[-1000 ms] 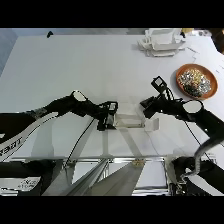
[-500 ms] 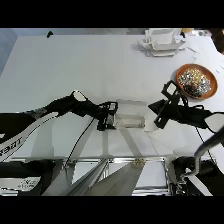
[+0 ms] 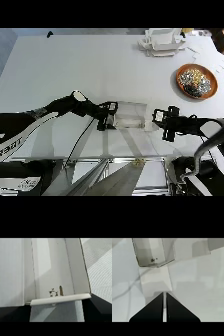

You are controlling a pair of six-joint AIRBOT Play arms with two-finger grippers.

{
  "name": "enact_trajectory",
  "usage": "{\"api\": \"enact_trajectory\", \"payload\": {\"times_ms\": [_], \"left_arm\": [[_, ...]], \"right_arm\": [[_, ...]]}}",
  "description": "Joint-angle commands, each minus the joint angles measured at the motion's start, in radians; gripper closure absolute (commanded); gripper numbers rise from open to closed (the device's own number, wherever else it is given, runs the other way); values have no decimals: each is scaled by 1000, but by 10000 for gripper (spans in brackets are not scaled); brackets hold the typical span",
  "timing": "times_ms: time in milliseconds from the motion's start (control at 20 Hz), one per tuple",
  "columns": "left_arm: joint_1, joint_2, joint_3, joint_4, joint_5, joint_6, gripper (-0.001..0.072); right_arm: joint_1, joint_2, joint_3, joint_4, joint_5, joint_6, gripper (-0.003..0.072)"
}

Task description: Fold the box and place the chain.

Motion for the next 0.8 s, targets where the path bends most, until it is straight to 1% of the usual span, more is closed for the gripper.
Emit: {"api": "enact_trajectory", "payload": {"times_ms": [0, 50, 150, 200, 250, 300, 350, 400, 600, 650, 750], "left_arm": [[1, 1, 0, 0, 0, 0, 627], [1, 1, 0, 0, 0, 0, 627], [1, 1, 0, 0, -1, 0, 627], [1, 1, 0, 0, 0, 0, 627], [1, 1, 0, 0, 0, 0, 627], [1, 1, 0, 0, -1, 0, 627], [1, 1, 0, 0, -1, 0, 627], [1, 1, 0, 0, 0, 0, 627], [1, 1, 0, 0, -1, 0, 627], [1, 1, 0, 0, -1, 0, 627], [1, 1, 0, 0, 0, 0, 627]], "right_arm": [[1, -40, -27, 66, -130, -155, 633], [1, -67, -27, 100, -143, -251, 613], [12, -151, -27, 145, -185, -344, 394], [27, -192, -27, 153, -210, -370, 365], [40, -231, -27, 152, -227, -392, 367], [45, -261, -27, 152, -227, -404, 392], [44, -279, -27, 153, -230, -418, 447], [44, -293, -27, 153, -238, -421, 469], [44, -321, -28, 179, -211, -428, 473], [44, -328, -28, 183, -203, -427, 510], [44, -337, -28, 198, -196, -427, 510]]}}
